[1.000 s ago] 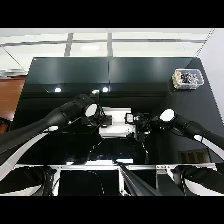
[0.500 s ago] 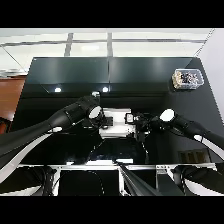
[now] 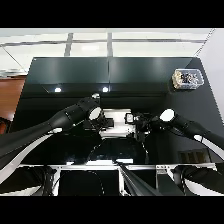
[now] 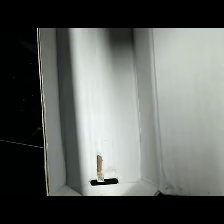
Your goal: Fold the box and place the chain.
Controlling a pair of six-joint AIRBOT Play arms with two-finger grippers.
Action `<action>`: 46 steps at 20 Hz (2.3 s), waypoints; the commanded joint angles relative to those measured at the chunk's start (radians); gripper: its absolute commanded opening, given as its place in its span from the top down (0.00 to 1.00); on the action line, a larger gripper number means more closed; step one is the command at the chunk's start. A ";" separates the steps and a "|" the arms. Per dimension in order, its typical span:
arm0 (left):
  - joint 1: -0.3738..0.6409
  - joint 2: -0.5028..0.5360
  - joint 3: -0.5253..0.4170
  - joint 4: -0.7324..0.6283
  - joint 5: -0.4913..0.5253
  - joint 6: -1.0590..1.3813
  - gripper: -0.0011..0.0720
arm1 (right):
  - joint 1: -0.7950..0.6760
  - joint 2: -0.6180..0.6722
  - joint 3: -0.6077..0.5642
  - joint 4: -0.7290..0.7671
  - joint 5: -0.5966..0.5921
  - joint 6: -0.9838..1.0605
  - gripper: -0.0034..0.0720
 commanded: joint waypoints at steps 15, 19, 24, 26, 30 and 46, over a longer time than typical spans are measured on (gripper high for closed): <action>-0.011 -0.011 0.017 0.034 0.002 -0.002 0.49 | 0.000 0.000 0.000 0.000 0.000 0.000 0.41; -0.011 -0.044 0.027 0.023 -0.048 -0.002 0.49 | 0.000 0.000 0.000 0.000 0.000 0.000 0.41; -0.011 -0.048 0.033 0.020 -0.046 -0.003 0.66 | 0.000 0.000 0.000 0.000 0.000 0.000 0.41; -0.011 -0.048 0.034 0.007 -0.024 0.002 0.95 | 0.000 0.000 0.000 0.000 0.000 0.000 0.41; -0.011 -0.048 0.034 0.004 -0.018 0.005 0.95 | 0.000 0.000 0.000 0.000 0.004 0.005 0.38; -0.011 -0.048 0.034 0.019 -0.021 0.026 0.95 | -0.001 0.148 0.000 -0.193 0.049 0.068 0.54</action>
